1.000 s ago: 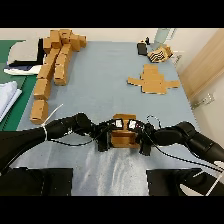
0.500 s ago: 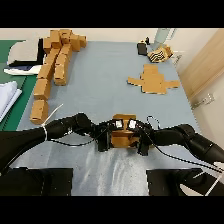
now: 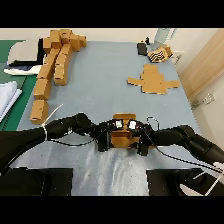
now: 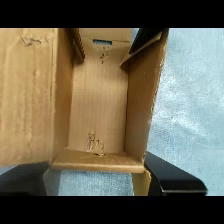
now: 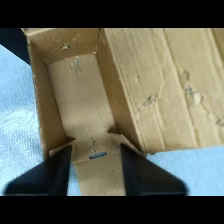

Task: Fold the box.

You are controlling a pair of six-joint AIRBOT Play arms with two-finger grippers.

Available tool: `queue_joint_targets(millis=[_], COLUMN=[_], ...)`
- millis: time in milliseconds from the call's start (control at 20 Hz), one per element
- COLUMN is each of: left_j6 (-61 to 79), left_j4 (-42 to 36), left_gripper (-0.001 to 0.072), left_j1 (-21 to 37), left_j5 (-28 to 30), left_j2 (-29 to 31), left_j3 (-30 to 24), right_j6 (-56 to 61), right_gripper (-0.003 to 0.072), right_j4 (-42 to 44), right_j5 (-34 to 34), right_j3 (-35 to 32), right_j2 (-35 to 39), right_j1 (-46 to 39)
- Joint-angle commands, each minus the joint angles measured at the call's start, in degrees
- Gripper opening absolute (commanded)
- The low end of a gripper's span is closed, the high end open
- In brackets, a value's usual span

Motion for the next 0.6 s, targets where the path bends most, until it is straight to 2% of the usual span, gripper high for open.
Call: queue_joint_targets(millis=[0,50,150,250,400,450,500,550], left_j6=[0.0,0.0,0.0,0.0,0.0,0.0,0.0,0.0], left_j4=[0.0,0.0,0.0,0.0,0.0,0.0,0.0,0.0], left_gripper=[0.0446,0.0446,0.0446,0.0446,0.0446,0.0446,0.0446,0.0446], left_j1=[0.0,0.0,0.0,0.0,0.0,0.0,0.0,0.0], left_j5=[0.0,0.0,0.0,0.0,0.0,0.0,0.0,0.0], left_j2=[0.0,0.0,0.0,0.0,0.0,0.0,0.0,0.0], left_j3=[0.0,0.0,0.0,0.0,0.0,0.0,0.0,0.0], right_j6=[5.8,12.7,25.7,39.2,68.2,75.9,79.8,79.5], right_gripper=[0.0298,0.0268,0.0096,0.0006,0.0006,0.0006,0.0005,0.0004], right_j4=[-7.4,-12.7,-24.8,-37.9,-57.3,-59.3,-56.2,-49.1], right_j5=[-2.4,-3.8,-8.2,-12.3,-18.3,-21.4,-23.5,-23.7], right_j3=[0.5,1.3,3.3,4.8,5.0,5.0,4.9,4.6], right_j2=[0.9,1.6,3.7,6.5,9.0,8.6,7.4,6.0], right_j1=[-0.1,-0.1,-0.1,-0.2,-3.0,-6.1,-10.0,-13.7])
